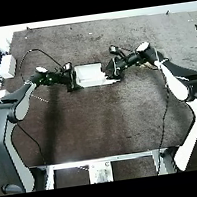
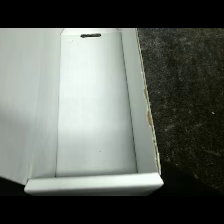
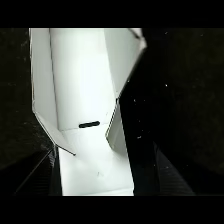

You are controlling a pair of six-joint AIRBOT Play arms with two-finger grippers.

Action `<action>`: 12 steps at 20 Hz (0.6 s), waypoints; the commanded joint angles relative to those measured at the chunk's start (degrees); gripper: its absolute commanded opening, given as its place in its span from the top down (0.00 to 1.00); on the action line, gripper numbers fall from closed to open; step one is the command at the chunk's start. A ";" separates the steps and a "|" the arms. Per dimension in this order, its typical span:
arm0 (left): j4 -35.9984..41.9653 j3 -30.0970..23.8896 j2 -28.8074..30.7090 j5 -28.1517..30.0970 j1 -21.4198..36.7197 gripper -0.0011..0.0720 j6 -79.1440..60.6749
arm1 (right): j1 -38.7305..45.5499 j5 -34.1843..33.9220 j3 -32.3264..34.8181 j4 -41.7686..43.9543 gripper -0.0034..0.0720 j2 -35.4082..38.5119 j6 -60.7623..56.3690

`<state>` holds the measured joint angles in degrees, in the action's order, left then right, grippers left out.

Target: Fold the box and place the chain.

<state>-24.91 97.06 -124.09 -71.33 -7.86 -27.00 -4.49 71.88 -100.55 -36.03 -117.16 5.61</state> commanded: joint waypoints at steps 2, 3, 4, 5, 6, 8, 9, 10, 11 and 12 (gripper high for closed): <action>0.02 0.02 -0.02 0.00 -0.02 0.59 0.00 | 0.79 8.41 -0.04 4.76 0.09 2.62 -8.59; 0.02 0.02 -0.02 0.00 -0.02 0.59 0.00 | 0.37 10.60 -0.04 7.28 0.52 2.69 -8.87; 0.02 0.02 -0.02 -0.02 -0.02 0.59 0.00 | -0.15 12.35 -0.02 10.05 0.91 2.64 -8.85; 0.02 0.02 -0.02 0.00 -0.02 0.59 0.00 | -0.85 12.31 -0.02 11.87 0.94 2.64 -8.85; 0.02 0.02 -0.02 0.00 -0.02 0.59 0.00 | -1.68 11.21 -0.02 13.16 0.94 2.62 -8.85; 0.02 0.02 -0.02 0.00 -0.02 0.59 0.00 | -3.43 5.18 -0.02 13.53 0.94 2.62 -8.81; 0.02 0.02 -0.02 0.00 -0.02 0.59 0.00 | -4.26 1.36 -0.02 13.53 0.94 2.62 -8.37; 0.02 0.02 -0.02 0.00 -0.02 0.59 0.00 | -5.03 -2.69 -0.02 13.53 0.94 2.62 -8.20; 0.02 0.02 -0.02 0.00 -0.02 0.59 0.00 | -5.55 -6.03 -0.02 13.46 0.94 2.62 -8.20; 0.02 0.02 -0.02 0.00 -0.02 0.59 0.00 | -6.01 -9.42 -0.02 12.72 0.94 2.62 -8.20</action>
<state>-24.88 97.06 -124.09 -71.35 -7.86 -27.00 -8.84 72.10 -100.55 -23.77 -114.59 -2.55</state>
